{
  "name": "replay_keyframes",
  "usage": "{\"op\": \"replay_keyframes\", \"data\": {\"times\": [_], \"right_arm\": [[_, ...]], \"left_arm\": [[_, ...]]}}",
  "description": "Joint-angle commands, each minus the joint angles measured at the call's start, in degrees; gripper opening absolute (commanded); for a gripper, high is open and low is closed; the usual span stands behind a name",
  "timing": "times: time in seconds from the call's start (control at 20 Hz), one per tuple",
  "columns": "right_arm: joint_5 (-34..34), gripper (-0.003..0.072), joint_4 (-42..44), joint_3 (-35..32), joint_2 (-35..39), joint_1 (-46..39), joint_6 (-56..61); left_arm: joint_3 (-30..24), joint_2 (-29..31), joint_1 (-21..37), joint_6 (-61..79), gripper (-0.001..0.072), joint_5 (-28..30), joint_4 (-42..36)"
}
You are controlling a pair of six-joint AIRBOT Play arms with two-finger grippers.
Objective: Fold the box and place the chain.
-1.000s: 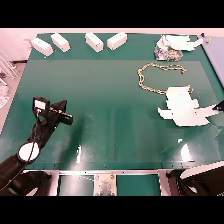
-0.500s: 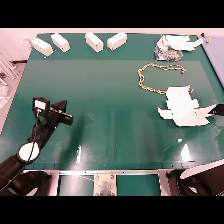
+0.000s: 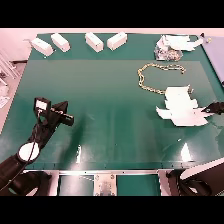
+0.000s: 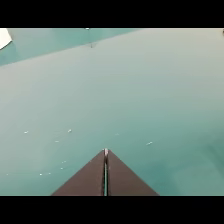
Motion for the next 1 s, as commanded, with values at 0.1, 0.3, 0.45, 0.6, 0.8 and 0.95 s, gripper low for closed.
{"op": "replay_keyframes", "data": {"times": [0.1, 0.3, 0.45, 0.6, 0.8, 0.95], "right_arm": [[5.6, 0.0009, -0.3, 0.0, -3.4, 1.5, -1.6], [9.3, 0.0009, 4.0, 0.0, -3.5, 1.7, -2.9], [9.8, 0.0008, 10.5, -0.2, -2.8, 2.5, -1.2], [9.7, 0.0007, 15.6, -2.1, 0.3, 5.5, 1.2], [9.7, 0.0007, 25.9, -7.3, 5.1, 13.0, 9.9], [9.6, 0.0006, 28.9, -9.1, 7.4, 21.0, 9.6]], "left_arm": [[0.0, 0.0, 0.1, 0.0, 0.0020, 0.0, 0.0], [0.0, 0.0, 0.1, 0.0, 0.0020, -0.1, 0.0], [0.0, 0.0, 0.1, 0.0, 0.0020, 0.0, 0.0], [0.0, 0.0, 0.1, 0.0, 0.0020, 0.2, 0.0], [0.0, 0.0, 0.1, 0.0, 0.0020, 1.2, 0.0], [0.0, 0.0, 0.1, 0.0, 0.0020, 2.6, 0.0]]}}
